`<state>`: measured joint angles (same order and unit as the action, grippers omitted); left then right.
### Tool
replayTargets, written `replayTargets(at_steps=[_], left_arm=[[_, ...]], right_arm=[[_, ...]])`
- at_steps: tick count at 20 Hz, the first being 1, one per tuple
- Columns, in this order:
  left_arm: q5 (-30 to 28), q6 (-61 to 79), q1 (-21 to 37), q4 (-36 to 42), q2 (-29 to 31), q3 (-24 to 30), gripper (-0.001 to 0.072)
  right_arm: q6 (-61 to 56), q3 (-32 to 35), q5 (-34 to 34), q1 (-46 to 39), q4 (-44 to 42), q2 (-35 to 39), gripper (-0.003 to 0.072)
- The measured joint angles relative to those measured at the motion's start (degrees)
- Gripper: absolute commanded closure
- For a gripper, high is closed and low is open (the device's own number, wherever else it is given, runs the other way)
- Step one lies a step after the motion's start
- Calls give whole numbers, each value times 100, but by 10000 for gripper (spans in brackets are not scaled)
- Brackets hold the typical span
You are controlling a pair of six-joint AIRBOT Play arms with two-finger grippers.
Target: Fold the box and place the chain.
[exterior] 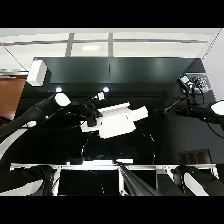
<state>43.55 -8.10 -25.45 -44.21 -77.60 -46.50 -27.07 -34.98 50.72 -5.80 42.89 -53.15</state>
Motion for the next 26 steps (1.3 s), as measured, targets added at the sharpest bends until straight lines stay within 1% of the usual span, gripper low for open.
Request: replayTargets(at_steps=[4, 7, 8, 9, 10, 13, 16, 19, 22, 26], left_arm=[[9, 284, -11, 223, -214, 0, 686], [31, 472, -11, 313, -304, -7, 684], [33, 509, -11, 313, -317, -7, 684], [35, 546, -11, 315, -330, -7, 684], [39, 579, -11, 323, -337, -7, 684], [85, 623, -11, 330, -350, -7, 684], [282, 658, -11, 310, -354, -9, 684], [404, 671, -11, 297, -356, -9, 684], [485, 741, -11, 291, -356, -7, 684], [509, 776, -11, 291, -358, -7, 684]], right_arm=[[87, 131, 118, 22, 92, -52, 35], [555, 280, 229, 247, 103, -66, 35], [728, 330, 238, 367, 101, -68, 34], [887, 387, 243, 520, 105, -81, 15], [1032, 437, 256, 669, 105, -94, -32], [1338, 535, 256, 1217, 177, -138, -32], [1655, 575, 286, 1845, 267, -157, -29], [1941, 586, 256, 2396, 544, -170, -23], [2068, 592, 146, 2669, 737, -179, -23], [2127, 592, 160, 2793, 763, -181, -23]])
